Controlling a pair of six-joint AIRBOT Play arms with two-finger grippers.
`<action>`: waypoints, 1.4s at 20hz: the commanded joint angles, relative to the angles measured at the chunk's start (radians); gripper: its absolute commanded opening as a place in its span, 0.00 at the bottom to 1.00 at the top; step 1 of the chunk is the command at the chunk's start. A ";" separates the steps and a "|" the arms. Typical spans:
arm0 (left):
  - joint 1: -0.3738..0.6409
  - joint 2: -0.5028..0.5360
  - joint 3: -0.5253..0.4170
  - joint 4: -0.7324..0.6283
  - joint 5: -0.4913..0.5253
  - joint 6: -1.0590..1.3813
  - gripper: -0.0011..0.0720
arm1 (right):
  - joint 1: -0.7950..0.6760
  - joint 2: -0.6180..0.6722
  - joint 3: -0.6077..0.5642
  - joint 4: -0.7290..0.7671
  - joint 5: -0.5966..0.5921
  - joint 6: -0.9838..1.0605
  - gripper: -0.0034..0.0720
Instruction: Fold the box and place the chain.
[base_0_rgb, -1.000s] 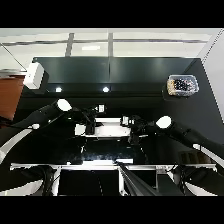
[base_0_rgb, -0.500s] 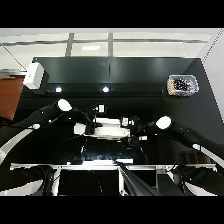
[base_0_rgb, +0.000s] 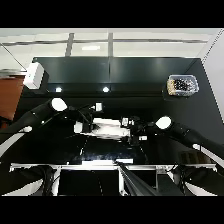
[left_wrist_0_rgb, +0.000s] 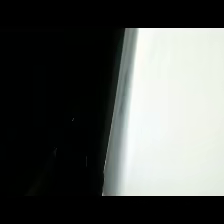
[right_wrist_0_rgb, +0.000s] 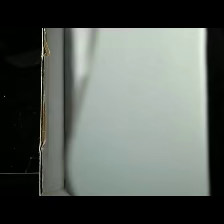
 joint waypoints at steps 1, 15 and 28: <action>0.050 0.073 0.000 0.142 -0.083 -0.144 0.85 | 0.000 -0.001 0.000 -0.001 0.000 0.002 0.80; 0.151 0.253 -0.114 -0.221 -0.309 -0.460 0.05 | 0.000 -0.001 0.000 -0.003 0.007 0.000 0.80; -0.022 0.014 -0.124 -0.397 0.191 -0.335 0.05 | 0.000 -0.001 0.000 -0.003 0.007 0.000 0.80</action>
